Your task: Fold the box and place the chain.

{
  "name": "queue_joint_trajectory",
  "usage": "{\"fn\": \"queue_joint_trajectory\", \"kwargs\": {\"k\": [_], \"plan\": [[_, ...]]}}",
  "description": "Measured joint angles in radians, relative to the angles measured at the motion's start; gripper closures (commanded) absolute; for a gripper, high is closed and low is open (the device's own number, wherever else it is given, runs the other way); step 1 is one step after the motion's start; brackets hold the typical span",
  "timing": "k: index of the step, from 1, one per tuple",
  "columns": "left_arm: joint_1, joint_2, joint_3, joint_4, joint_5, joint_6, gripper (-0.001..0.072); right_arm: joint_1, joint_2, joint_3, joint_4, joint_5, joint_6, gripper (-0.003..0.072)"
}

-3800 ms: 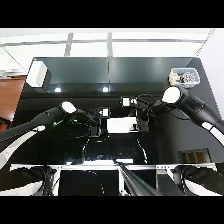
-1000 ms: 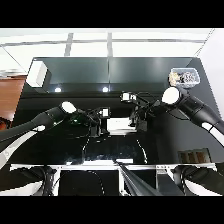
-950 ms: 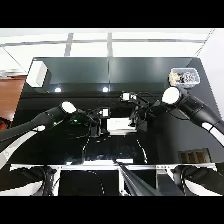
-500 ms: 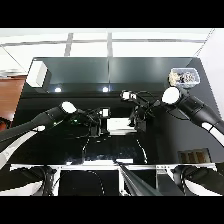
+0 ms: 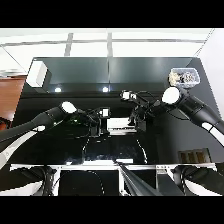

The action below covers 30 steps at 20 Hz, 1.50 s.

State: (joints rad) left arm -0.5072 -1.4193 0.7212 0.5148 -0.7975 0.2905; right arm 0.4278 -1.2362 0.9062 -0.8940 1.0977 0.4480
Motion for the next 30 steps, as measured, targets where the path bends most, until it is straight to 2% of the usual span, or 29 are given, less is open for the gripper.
{"fn": "queue_joint_trajectory", "kwargs": {"k": [25,26,27,28,30], "plan": [[0.000,0.000,0.000,0.000,-0.001,0.001,0.0191,-0.015,0.022,-0.039,0.022,0.002,0.045,0.0419],[0.000,0.000,0.000,0.000,-0.001,0.001,0.0191,-0.029,0.032,-0.031,0.025,0.010,0.077,0.0477],[0.000,0.000,0.000,0.000,0.000,0.001,0.0191,-0.051,0.045,-0.024,0.029,0.030,0.122,0.0628],[0.000,0.000,0.000,0.000,0.000,0.001,0.0191,-0.079,0.055,-0.020,0.039,0.058,0.170,0.0674],[0.000,0.000,0.000,0.000,0.000,0.000,0.0191,-0.141,0.066,-0.032,0.082,0.116,0.287,0.0674]]}}
